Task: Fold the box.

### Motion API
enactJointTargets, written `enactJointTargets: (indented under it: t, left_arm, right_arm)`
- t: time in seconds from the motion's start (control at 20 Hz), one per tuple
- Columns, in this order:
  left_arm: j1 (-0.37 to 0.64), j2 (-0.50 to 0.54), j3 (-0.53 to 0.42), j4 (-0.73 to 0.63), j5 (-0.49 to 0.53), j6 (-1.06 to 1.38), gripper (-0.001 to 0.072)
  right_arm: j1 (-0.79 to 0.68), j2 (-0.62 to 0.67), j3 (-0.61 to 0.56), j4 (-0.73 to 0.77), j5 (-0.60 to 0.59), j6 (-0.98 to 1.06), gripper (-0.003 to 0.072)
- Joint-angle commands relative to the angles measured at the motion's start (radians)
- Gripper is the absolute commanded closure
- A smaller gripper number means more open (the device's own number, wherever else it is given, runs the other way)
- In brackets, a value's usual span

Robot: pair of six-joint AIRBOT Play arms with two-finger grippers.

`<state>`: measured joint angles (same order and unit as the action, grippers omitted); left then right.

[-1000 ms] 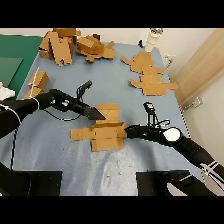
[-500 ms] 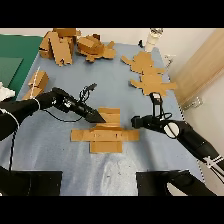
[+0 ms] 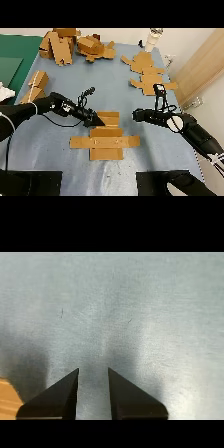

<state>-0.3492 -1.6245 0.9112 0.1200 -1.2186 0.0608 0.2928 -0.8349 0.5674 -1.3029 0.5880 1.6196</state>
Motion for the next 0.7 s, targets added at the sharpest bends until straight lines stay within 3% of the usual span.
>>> enactJointTargets:
  t: [0.0, 0.15, 0.3, 0.65]
  left_arm:
    - [0.0, 0.066, -0.083, -0.076, 0.077, 0.161, 0.0696]
    - [-0.001, 0.131, -0.108, -0.104, 0.094, 0.244, 0.0696]
    - [-0.004, 0.142, -0.108, -0.046, 0.127, 0.257, 0.0696]
    - [-0.12, 0.145, -0.138, -0.023, 0.191, 0.317, 0.0696]
  right_arm:
    - [0.0, 0.0, 0.004, -0.002, 0.014, 0.004, 0.0402]
    - [0.0, -0.003, 0.004, -0.002, 0.013, 0.004, 0.0402]
    - [0.0, -0.015, 0.004, 0.003, 0.012, 0.004, 0.0403]
    - [0.0, -0.032, 0.004, 0.01, 0.006, 0.004, 0.0403]
